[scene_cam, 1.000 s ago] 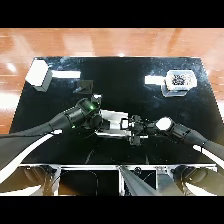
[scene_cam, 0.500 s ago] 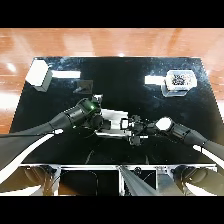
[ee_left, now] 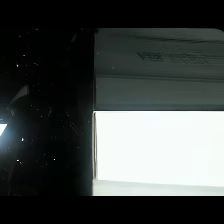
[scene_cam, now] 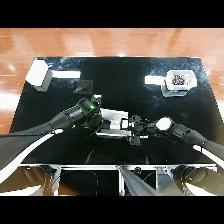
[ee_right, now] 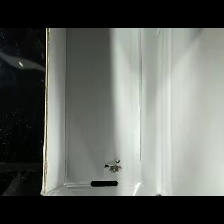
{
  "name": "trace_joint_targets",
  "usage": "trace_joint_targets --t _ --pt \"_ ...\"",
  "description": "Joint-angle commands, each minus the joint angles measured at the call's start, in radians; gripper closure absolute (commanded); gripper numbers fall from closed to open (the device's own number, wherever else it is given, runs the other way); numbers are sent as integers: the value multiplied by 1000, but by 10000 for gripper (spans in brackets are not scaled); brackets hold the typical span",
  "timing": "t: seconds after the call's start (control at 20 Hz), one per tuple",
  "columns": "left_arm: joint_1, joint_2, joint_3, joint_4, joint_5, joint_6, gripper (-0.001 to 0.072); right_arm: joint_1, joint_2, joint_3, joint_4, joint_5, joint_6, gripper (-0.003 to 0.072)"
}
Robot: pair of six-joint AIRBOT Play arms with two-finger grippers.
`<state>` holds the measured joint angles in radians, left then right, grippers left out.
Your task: Fold the box and place the chain.
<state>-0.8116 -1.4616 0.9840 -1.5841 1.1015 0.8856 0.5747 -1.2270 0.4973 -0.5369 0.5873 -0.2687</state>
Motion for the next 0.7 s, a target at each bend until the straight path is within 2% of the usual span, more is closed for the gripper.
trace_joint_targets --t 0.0,0.3,0.35,0.45,0.5,0.65 --pt "-1 0 1 -7 23 8 690 0 0 0 1 0 0 196" --pt "-1 1 23 -6 48 20 689 0 0 0 1 0 0 196" --pt "-1 1 34 -4 57 27 664 0 0 0 1 0 0 196" --pt "-1 1 45 -2 70 27 356 0 0 0 1 0 0 195" --pt "-1 1 45 -2 70 27 299 0 0 0 1 0 0 196" --pt "-1 1 45 -2 70 27 300 0 0 0 1 0 0 195"
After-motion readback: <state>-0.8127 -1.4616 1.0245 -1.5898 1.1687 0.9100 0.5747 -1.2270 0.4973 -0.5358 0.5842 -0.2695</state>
